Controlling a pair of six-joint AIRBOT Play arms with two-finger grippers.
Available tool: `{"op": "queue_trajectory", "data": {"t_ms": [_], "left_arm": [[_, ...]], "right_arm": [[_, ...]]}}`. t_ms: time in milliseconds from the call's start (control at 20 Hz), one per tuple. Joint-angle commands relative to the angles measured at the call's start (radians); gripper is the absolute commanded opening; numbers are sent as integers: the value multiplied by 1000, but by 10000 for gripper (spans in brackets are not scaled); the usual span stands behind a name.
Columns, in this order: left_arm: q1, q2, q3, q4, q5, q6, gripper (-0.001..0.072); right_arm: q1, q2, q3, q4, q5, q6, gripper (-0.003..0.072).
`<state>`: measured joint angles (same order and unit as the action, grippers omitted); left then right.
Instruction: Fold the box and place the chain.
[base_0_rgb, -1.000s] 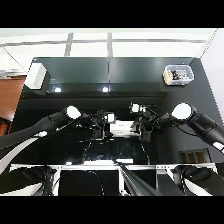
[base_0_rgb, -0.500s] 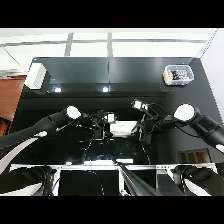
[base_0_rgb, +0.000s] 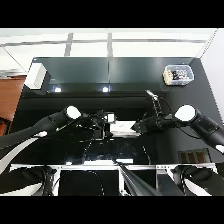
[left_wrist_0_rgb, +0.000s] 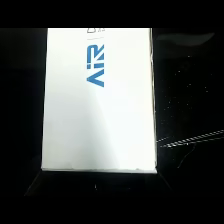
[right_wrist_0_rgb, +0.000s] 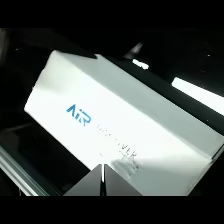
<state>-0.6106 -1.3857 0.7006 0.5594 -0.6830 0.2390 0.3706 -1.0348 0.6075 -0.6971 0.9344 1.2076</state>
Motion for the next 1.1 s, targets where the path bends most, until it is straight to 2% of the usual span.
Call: {"op": "queue_trajectory", "data": {"t_ms": [0,350,550,600,650,700,900,1050], "left_arm": [[0,-1,0,0,0,0,362],[0,-1,0,-2,-1,0,361],[3,1,2,2,-2,-8,363],[5,6,2,3,0,-17,427],[5,15,2,11,3,-50,589],[5,29,2,29,3,-104,719],[7,167,23,231,-62,-369,715],[2,249,64,214,-107,-410,712]], "right_arm": [[6,-57,-4,6,-41,71,15],[-18,-82,-2,-59,2,69,15],[-89,-17,106,-77,169,-12,16],[-127,9,137,-110,217,-15,15],[-181,39,165,-155,264,-14,15],[-237,68,181,-192,300,-13,15],[-475,154,187,-326,435,-12,16],[-521,164,183,-374,412,-11,15]]}}
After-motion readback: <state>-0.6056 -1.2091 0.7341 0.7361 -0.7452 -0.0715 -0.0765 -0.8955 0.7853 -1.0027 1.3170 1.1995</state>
